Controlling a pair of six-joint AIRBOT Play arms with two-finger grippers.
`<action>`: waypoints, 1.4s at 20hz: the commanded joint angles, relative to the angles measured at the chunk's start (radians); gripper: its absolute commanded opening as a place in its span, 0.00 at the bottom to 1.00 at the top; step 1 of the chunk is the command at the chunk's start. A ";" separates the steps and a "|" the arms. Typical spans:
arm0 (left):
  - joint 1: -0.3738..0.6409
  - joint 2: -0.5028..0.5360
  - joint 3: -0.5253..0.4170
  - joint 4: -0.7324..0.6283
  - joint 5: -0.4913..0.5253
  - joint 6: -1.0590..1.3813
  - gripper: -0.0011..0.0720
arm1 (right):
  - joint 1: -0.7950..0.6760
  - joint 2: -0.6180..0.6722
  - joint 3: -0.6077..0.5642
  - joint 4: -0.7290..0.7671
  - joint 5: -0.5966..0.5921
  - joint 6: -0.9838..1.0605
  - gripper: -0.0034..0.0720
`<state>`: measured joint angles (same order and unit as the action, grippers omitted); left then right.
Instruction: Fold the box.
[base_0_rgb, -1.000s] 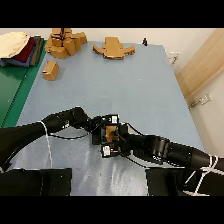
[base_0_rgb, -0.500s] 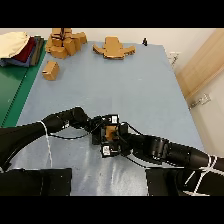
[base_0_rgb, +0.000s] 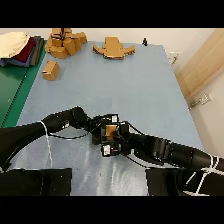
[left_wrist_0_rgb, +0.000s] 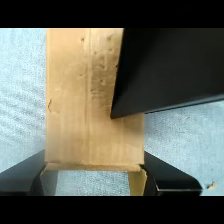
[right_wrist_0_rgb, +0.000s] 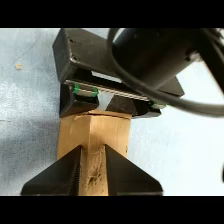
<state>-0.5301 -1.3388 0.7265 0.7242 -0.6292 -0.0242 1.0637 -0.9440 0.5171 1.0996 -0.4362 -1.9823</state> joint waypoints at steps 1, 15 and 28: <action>0.000 0.000 0.000 0.001 -0.002 0.002 0.54 | 0.000 0.013 0.001 -0.004 0.002 0.003 0.33; 0.000 0.000 0.000 0.001 -0.002 0.002 0.54 | 0.002 0.048 0.006 0.002 -0.008 0.003 0.32; 0.000 0.000 0.000 0.001 -0.002 0.002 0.54 | -0.010 0.040 0.020 -0.022 -0.010 0.003 0.33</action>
<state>-0.5301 -1.3388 0.7265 0.7250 -0.6312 -0.0223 1.0611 -0.8993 0.5362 1.0863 -0.4458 -1.9797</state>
